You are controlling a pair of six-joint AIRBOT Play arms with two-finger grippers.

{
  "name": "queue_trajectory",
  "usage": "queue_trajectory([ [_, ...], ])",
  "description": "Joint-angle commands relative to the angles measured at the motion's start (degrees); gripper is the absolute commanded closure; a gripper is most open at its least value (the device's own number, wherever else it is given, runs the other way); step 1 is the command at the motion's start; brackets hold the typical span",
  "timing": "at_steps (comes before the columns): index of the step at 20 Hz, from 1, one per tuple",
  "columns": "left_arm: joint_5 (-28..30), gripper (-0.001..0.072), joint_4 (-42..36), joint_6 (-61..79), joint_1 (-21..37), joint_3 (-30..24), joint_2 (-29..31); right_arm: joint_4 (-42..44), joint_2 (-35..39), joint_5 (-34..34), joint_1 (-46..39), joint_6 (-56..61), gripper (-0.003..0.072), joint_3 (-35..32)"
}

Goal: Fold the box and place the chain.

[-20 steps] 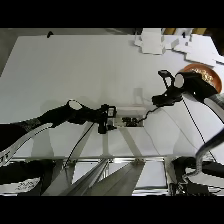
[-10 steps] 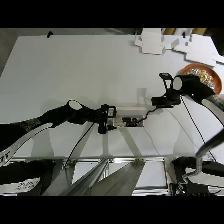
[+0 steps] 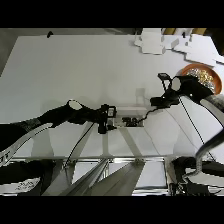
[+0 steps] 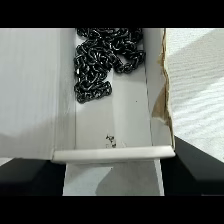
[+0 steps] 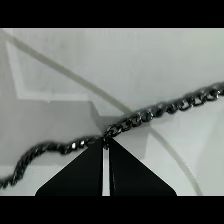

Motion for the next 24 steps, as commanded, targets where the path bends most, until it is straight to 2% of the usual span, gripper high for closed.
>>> queue_trajectory([
  [1,0.02,0.0558,0.02,0.02,0.02,-0.02,0.00,-0.20,3.67,3.65,1.42,-4.39,0.0670,-0.02],
  [6,0.02,0.0558,0.02,0.02,0.02,-0.02,0.00,-0.15,19.89,11.41,8.48,-5.57,0.0669,-0.02],
  [12,0.02,0.0558,0.02,0.02,0.02,-0.02,0.02,5.92,36.06,12.92,15.58,-5.57,0.0669,-0.02],
  [16,0.00,0.0558,0.02,0.02,0.02,-0.02,0.02,14.03,40.19,10.01,15.98,-6.34,0.0669,-0.02],
  [21,0.00,0.0558,0.02,0.02,0.00,-0.02,0.00,26.73,40.28,3.52,16.00,-10.51,0.0669,-0.04],
  [24,0.02,0.0558,0.02,0.02,0.02,-0.02,0.00,27.69,39.30,2.36,17.14,-10.71,0.0669,-0.07],
])
